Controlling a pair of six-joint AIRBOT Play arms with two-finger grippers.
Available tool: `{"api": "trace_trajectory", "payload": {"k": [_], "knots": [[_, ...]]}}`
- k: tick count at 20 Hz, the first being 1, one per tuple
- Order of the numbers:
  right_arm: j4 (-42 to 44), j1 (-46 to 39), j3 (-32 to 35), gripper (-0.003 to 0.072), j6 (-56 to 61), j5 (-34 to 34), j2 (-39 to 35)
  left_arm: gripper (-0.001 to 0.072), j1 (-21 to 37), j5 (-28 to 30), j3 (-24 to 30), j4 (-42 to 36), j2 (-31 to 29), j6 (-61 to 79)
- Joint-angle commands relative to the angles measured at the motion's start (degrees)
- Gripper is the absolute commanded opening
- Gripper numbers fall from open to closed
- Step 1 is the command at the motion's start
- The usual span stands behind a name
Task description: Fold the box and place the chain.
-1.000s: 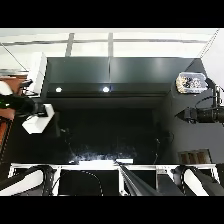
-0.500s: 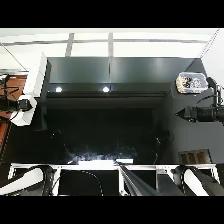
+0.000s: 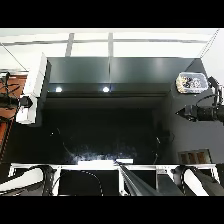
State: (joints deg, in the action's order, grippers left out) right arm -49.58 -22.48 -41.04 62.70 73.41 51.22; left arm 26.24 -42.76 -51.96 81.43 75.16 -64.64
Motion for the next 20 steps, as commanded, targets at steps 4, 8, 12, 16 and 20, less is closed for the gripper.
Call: {"api": "trace_trajectory", "payload": {"k": [4, 8, 12, 16, 20], "knots": [[0.44, 0.00, -0.07, 0.0008, 0.17, 5.27, -1.27, 0.0708, -0.55, -17.03, -10.97, -1.68, -2.71, -2.01], [0.46, 2.40, -0.07, 0.0008, 0.11, -0.04, -9.01, 0.0029, -2.62, -28.55, -13.42, -10.56, -6.58, -7.93], [0.04, 8.83, 1.38, 0.0008, -2.64, -10.16, -16.26, 0.0028, -11.45, -23.89, -3.80, -20.02, -18.32, -7.96], [-0.37, 16.17, 10.14, 0.0007, -4.44, -24.17, -18.80, 0.0029, -24.81, -7.15, 16.28, -19.89, -37.83, -7.76], [-1.77, 16.76, 14.10, 0.0010, -4.46, -30.93, -18.78, 0.0031, -27.21, -6.88, 23.87, -16.33, -48.68, -7.76]]}}
